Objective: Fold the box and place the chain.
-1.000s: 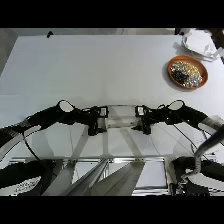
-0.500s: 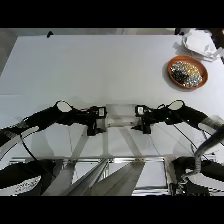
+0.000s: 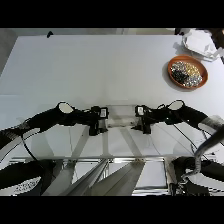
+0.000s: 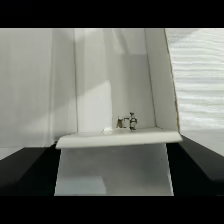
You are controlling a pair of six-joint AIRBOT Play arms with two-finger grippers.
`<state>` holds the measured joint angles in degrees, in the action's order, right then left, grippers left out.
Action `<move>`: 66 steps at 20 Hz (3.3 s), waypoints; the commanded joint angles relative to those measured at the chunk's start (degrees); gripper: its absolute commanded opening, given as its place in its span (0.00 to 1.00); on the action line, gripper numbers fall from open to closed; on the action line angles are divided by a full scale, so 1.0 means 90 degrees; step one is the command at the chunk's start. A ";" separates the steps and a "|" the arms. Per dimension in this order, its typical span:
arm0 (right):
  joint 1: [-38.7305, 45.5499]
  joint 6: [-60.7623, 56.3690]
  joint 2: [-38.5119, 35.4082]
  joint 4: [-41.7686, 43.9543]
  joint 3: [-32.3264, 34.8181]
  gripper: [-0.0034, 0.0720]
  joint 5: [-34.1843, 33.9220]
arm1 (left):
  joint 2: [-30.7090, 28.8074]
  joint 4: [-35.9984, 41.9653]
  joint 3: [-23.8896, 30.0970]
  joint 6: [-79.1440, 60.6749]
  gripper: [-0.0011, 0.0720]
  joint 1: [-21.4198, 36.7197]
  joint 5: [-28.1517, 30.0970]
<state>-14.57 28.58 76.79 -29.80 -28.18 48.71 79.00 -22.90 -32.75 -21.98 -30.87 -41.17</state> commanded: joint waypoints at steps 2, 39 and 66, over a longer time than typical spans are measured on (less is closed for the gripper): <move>0.0000 -0.0007 -0.0002 0.0005 -0.0005 0.65 -0.0002 | 0.0148 0.0311 0.0000 -0.0010 0.96 -0.0085 0.0194; 0.0000 -0.0007 -0.0002 0.0010 -0.0005 0.65 -0.0002 | 0.0260 0.0491 0.0000 -0.0007 0.39 -0.0231 0.0406; 0.0741 -0.3167 -0.2888 -0.2030 -0.0007 0.51 0.1141 | 0.0260 0.0491 0.0000 -0.0007 0.39 -0.0231 0.0406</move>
<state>-8.67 1.30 56.69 -49.84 -28.18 57.19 81.36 -18.39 -32.77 -22.02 -32.93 -37.50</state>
